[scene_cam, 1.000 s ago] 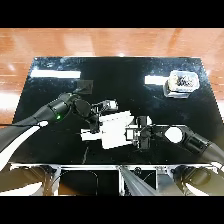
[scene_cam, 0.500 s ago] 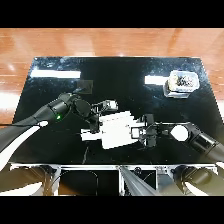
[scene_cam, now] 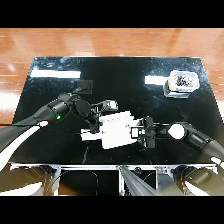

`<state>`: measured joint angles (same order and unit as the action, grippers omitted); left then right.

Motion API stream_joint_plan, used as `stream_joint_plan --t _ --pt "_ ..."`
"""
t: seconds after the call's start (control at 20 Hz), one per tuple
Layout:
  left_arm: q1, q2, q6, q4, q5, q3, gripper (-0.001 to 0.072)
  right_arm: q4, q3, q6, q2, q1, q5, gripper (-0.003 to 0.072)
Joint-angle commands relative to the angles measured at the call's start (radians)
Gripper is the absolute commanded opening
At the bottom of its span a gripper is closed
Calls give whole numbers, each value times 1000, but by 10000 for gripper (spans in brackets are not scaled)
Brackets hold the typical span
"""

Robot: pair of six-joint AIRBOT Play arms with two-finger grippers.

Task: Fold the box and place the chain.

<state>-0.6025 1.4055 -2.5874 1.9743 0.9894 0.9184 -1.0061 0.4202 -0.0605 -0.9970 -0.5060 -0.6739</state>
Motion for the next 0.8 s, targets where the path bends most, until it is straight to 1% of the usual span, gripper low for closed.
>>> stream_joint_plan --t 0.0,0.15,0.5,0.75 --pt "0 -1 0 0 -3 0 17 76 -1 -106 -31 -25 24 704" --pt "0 -1 0 0 -3 0 17 135 -1 -139 -43 -51 35 704" --pt "0 -1 0 0 -2 0 17 148 -1 -138 -43 -63 35 704" --pt "0 -1 0 0 -3 0 17 240 -1 -138 -42 -63 21 704"
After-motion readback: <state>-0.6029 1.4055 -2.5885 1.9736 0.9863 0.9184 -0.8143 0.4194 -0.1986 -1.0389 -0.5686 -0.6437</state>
